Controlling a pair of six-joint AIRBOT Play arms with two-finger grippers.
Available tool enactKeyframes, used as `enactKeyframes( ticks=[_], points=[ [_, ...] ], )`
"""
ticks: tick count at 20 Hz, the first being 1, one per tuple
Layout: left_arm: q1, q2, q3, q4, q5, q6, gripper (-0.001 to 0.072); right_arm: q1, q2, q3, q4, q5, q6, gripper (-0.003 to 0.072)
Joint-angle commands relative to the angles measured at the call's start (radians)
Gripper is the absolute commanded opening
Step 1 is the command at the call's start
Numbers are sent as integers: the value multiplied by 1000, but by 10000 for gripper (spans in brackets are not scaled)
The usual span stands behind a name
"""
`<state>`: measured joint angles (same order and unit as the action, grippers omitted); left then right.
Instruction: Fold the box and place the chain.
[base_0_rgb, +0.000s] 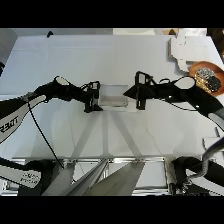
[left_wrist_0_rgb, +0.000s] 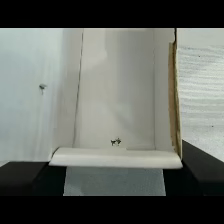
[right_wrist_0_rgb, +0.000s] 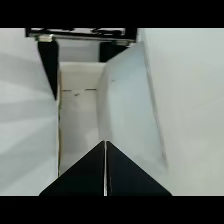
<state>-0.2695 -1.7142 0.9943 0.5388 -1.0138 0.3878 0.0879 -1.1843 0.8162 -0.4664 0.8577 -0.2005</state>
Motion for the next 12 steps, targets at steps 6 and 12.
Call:
enactKeyframes(
  ticks=[6, 12],
  points=[
    [0, 0, 0, 0, 0, 0, 337, -298, 103, 0, -457, 47, 1196, 15],
    [0, 0, 0, 0, 0, 0, 337, -327, -69, -58, -343, 179, 1250, 12]
  ],
)
